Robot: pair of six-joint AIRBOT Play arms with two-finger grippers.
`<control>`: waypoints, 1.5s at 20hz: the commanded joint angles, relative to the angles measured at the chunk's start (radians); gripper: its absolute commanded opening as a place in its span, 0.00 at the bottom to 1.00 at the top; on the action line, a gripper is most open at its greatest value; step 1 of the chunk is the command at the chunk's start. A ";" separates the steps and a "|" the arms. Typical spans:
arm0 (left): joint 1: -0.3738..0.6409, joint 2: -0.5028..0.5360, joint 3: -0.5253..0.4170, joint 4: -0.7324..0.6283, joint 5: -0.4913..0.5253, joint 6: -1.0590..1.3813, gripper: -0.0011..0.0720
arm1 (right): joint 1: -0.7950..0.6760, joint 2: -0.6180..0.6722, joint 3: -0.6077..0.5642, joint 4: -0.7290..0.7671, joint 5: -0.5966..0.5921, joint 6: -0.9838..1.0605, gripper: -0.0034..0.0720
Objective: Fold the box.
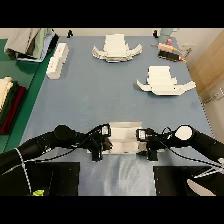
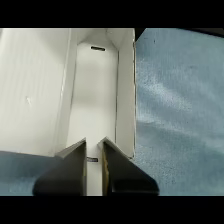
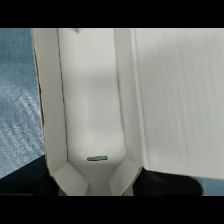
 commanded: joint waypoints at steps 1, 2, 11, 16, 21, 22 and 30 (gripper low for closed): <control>0.000 0.009 0.006 0.087 -0.001 -0.141 0.15 | 0.001 0.000 0.001 0.000 0.000 0.000 0.72; 0.001 0.022 0.008 0.132 -0.004 -0.222 0.14 | 0.001 0.001 0.001 0.000 0.000 0.000 0.72; 0.003 0.438 0.119 0.950 -0.275 -1.650 0.04 | 0.001 0.000 0.001 0.000 0.000 0.000 0.72; 0.003 0.523 0.093 1.254 -0.411 -2.340 0.04 | 0.001 0.001 0.001 0.000 0.000 0.000 0.72; 0.001 0.389 0.003 1.138 -0.320 -2.380 0.04 | 0.001 0.000 0.001 0.000 0.000 0.000 0.72; 0.000 0.358 -0.006 1.085 -0.262 -2.351 0.04 | 0.001 0.001 0.001 0.000 0.000 0.000 0.72; -0.014 0.162 -0.010 0.586 -0.068 -1.920 0.04 | 0.001 0.001 0.001 0.000 0.000 0.000 0.72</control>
